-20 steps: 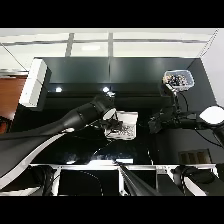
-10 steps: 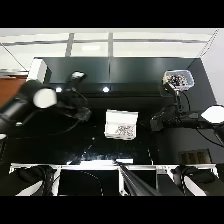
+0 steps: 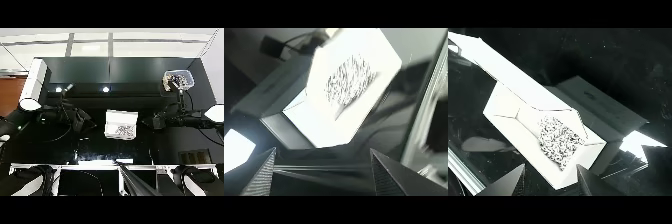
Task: Fold the box and place the chain.
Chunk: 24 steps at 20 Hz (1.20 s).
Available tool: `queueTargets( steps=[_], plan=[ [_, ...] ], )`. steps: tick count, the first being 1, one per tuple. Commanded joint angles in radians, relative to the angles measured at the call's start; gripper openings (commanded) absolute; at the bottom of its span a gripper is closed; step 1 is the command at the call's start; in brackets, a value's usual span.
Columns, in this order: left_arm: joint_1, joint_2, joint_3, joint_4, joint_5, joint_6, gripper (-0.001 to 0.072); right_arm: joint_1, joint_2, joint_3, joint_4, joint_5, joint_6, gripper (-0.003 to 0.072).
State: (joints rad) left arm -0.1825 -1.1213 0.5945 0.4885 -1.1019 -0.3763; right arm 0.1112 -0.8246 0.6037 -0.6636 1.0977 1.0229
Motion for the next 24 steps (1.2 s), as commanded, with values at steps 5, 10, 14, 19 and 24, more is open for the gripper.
queueTargets(
  steps=[5, 10, 14, 19, 24],
  plan=[
    [-0.145, -0.134, 0.004, 0.149, 0.124, 0.589, 0.0717, -0.043, 0.0, 0.001, -0.042, 0.028, 0.002, 0.0401],
    [-0.161, -0.226, 0.055, 0.061, 0.1, 0.748, 0.0717, -0.049, 0.0, 0.001, -0.045, 0.025, 0.002, 0.0402],
    [-0.174, -0.231, 0.061, -0.021, 0.099, 0.789, 0.0716, -0.049, 0.0, 0.001, -0.045, 0.024, 0.001, 0.0401],
    [-0.206, -0.241, 0.068, -0.02, 0.109, 0.787, 0.0716, -0.049, 0.0, 0.001, -0.045, 0.021, -0.002, 0.0401],
    [-0.21, -0.262, 0.093, -0.021, 0.13, 0.729, 0.0715, -0.049, 0.0, 0.001, -0.045, 0.021, -0.002, 0.0401]
  ],
)
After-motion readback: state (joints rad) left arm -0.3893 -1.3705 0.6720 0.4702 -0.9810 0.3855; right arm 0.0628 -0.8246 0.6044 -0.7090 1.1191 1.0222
